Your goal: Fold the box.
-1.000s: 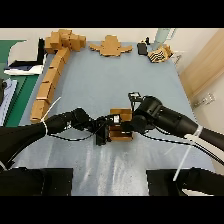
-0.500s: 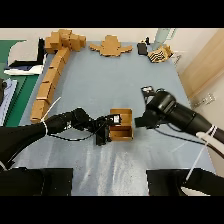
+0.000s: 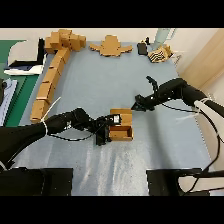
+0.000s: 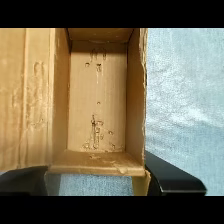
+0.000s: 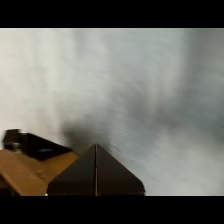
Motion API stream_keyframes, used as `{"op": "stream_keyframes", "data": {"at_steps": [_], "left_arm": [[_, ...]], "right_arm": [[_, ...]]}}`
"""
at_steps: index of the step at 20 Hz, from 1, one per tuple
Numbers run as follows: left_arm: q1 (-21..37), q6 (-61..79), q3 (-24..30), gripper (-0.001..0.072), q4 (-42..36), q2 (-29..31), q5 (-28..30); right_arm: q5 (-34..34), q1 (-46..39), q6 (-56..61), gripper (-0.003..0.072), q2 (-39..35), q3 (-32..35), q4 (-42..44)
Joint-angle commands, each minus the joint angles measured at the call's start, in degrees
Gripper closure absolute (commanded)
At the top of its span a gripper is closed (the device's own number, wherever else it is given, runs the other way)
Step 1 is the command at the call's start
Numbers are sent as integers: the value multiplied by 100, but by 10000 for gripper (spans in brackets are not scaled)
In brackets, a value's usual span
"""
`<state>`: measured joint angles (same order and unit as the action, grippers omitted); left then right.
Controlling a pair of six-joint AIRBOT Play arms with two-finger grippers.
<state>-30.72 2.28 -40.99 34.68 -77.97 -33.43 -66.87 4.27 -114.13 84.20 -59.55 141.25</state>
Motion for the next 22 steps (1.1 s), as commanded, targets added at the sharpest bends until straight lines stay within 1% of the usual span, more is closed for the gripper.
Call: {"op": "stream_keyframes", "data": {"at_steps": [1,4,5,8,11,13,16,18,20,22], "left_arm": [[0,0,-2,387,0,-2,2],[0,0,-2,387,0,-2,-2],[-2,2,-2,387,0,-2,-2],[0,2,-2,387,0,-2,0],[0,0,-2,387,0,-2,-4],[0,2,-2,387,0,-2,-2],[0,2,-2,387,0,-2,-7],[0,2,-2,387,0,-2,-4],[0,2,-2,387,0,0,-9],[0,2,-2,387,0,-2,-4]], "right_arm": [[-1038,-9,-1655,682,420,-240,1445],[-1513,184,-1926,683,68,74,1412],[-1504,234,-1967,682,-131,295,1344],[-1215,332,-2065,682,-699,1005,1237],[-804,542,-2531,682,-1167,1591,1200],[-254,881,-2638,681,-1480,1864,946],[997,1526,-2647,681,-2015,2249,319],[1729,1930,-2627,681,-2371,2332,-205],[2221,2173,-2623,681,-2702,2332,-487],[2538,2361,-2625,681,-3034,2363,-717]]}}
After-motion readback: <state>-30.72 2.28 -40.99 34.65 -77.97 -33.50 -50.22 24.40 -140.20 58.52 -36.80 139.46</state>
